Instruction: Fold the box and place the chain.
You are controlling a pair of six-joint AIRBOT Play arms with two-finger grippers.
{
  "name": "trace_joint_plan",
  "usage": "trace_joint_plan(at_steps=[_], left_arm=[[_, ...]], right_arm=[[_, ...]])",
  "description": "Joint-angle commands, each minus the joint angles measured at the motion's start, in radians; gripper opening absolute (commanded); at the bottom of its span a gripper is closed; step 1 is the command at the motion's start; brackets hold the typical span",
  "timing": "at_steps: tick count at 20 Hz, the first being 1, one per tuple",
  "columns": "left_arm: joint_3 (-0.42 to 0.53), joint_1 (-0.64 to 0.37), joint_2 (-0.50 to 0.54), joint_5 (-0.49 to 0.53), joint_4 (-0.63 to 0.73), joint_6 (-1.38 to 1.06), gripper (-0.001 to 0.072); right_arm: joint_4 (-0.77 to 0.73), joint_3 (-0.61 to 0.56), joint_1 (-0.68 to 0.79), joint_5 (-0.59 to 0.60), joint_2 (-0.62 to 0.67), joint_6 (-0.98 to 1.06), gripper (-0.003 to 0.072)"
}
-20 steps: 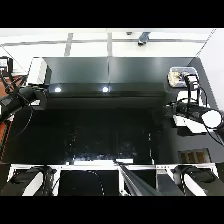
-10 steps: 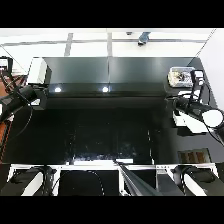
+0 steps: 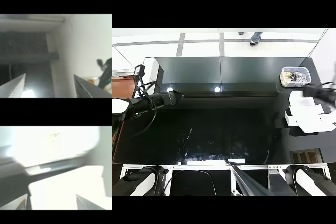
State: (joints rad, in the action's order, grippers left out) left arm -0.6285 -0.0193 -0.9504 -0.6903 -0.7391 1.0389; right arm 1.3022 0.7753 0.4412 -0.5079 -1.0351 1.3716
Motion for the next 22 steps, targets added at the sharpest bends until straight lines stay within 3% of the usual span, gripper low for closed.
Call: trace_joint_plan(at_steps=[1,5,8,10,13,15,16,17,18,22], left_arm=[[0.000,0.007,-0.042,-0.025,0.007,0.020,0.0707],[0.000,0.007,-0.044,-0.026,0.007,0.020,0.0707],[0.000,0.007,-0.044,-0.024,0.007,0.020,0.0707],[0.000,0.007,-0.044,-0.024,0.007,0.020,0.0707],[0.000,0.007,-0.044,-0.025,0.007,0.020,0.0707],[0.000,0.007,-0.044,-0.025,0.007,0.020,0.0706],[0.000,0.007,-0.044,-0.024,0.007,0.020,0.0707],[0.000,0.007,-0.044,-0.024,0.007,0.020,0.0707],[0.000,0.007,-0.044,-0.024,0.007,0.020,0.0707],[0.000,0.007,-0.044,-0.024,0.008,0.020,0.0705]], right_arm=[[0.005,0.158,0.346,-0.095,-0.153,0.065,0.0668],[-0.053,0.329,0.499,-0.257,-0.337,0.015,0.0668],[-0.053,0.530,0.483,-0.588,-0.521,-0.304,0.0669],[-0.034,0.573,0.458,-0.764,-0.594,-0.501,0.0668],[-0.019,0.572,0.435,-0.733,-0.626,-0.518,0.0665],[-0.007,0.572,0.429,-0.734,-0.626,-0.540,0.0445],[-0.006,0.572,0.430,-0.734,-0.625,-0.540,0.0231],[-0.006,0.572,0.430,-0.744,-0.622,-0.541,0.0088],[-0.017,0.572,0.430,-0.754,-0.613,-0.540,0.0055],[-0.234,0.537,0.425,-0.790,-0.546,-0.540,0.0054]])
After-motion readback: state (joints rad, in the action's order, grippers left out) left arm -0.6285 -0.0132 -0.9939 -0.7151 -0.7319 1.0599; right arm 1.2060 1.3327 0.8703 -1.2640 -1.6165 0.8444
